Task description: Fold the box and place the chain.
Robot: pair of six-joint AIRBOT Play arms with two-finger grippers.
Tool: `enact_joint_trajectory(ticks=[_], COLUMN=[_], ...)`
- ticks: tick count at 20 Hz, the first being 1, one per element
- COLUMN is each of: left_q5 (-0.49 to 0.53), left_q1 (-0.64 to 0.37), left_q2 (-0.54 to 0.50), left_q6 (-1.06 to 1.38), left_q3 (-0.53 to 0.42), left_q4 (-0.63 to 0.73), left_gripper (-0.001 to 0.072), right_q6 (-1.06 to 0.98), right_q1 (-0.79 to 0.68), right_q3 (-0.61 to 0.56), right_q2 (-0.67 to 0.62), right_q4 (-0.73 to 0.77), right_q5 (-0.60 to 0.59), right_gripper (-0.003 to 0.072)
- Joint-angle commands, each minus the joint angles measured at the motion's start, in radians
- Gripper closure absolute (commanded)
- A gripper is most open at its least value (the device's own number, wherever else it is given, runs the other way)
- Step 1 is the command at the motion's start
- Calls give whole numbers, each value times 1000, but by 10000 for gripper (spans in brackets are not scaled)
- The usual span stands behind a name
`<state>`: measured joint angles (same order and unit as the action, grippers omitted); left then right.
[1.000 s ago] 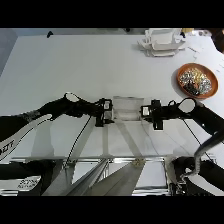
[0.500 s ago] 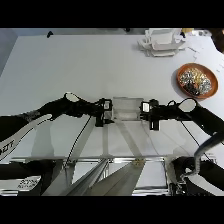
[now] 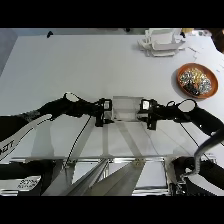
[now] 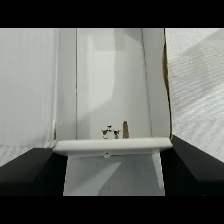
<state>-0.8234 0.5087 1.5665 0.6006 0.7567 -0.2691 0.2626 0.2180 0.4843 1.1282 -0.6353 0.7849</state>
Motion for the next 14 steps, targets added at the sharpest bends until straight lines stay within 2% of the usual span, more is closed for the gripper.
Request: enact_joint_trajectory(ticks=[1,3,4,5,6,9,11,12,14], left_q5=[0,0,0,0,0,0,0,0,0], left_q1=[0,0,0,0,0,0,0,0,0], left_q2=[0,0,0,0,0,0,0,0,0], left_q6=[0,0,0,1,0,0,0,0,1], left_q3=[0,0,0,0,0,0,0,0,0], left_q4=[0,0,0,0,0,0,0,0,0], left_gripper=[572,572,572,572,572,572,572,572,572], right_q6=[8,8,7,7,7,-5,-85,-146,-276], right_q1=[1,1,1,1,1,1,1,1,1], right_q3=[-1,-1,-1,-1,-1,-2,-2,-2,-2], right_q2=[23,24,24,24,24,24,22,20,-9], right_q4=[23,23,24,23,23,21,-5,-31,-115], right_q5=[-5,-8,-7,-7,-7,-5,-4,-3,10], right_gripper=[333,319,281,195,163,155,161,201,490])
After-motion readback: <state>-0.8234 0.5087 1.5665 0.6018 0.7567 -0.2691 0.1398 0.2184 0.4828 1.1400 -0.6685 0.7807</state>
